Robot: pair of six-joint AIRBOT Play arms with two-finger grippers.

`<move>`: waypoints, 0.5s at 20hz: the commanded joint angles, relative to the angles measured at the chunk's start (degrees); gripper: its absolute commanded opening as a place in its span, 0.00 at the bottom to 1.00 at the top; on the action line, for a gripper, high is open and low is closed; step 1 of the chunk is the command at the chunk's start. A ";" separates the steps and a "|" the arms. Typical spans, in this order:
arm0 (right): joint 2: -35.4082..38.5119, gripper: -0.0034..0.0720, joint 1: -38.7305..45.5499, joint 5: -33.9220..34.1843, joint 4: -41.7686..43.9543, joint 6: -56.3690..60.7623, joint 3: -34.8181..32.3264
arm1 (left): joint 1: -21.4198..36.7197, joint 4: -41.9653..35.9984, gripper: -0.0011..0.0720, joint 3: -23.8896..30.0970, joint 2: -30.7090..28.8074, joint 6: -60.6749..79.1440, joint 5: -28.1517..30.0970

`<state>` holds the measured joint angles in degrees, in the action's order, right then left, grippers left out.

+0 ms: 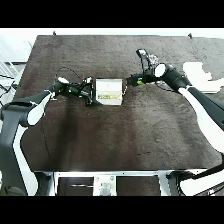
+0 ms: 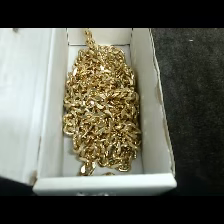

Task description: Fold the box and place the chain.

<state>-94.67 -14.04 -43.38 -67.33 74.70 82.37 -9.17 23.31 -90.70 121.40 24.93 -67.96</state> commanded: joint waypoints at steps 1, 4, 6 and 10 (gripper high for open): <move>6.43 0.06 -0.83 -4.74 -0.44 0.07 0.04 | 0.04 0.00 0.60 0.00 0.02 0.00 0.00; 11.34 0.06 -3.04 -5.35 -0.42 -0.31 0.04 | 0.04 0.00 0.60 0.00 0.02 0.00 0.00; 13.44 0.06 -4.92 -5.35 -0.42 -0.31 0.04 | 0.04 0.00 0.60 0.00 0.02 0.00 0.00; 12.90 0.06 -8.70 -0.11 -0.44 -0.28 -2.10 | 0.04 0.00 0.60 0.00 0.02 0.00 0.00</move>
<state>-82.19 -20.38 -47.11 -67.70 74.46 81.67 -9.17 23.29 -90.70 121.40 24.93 -67.96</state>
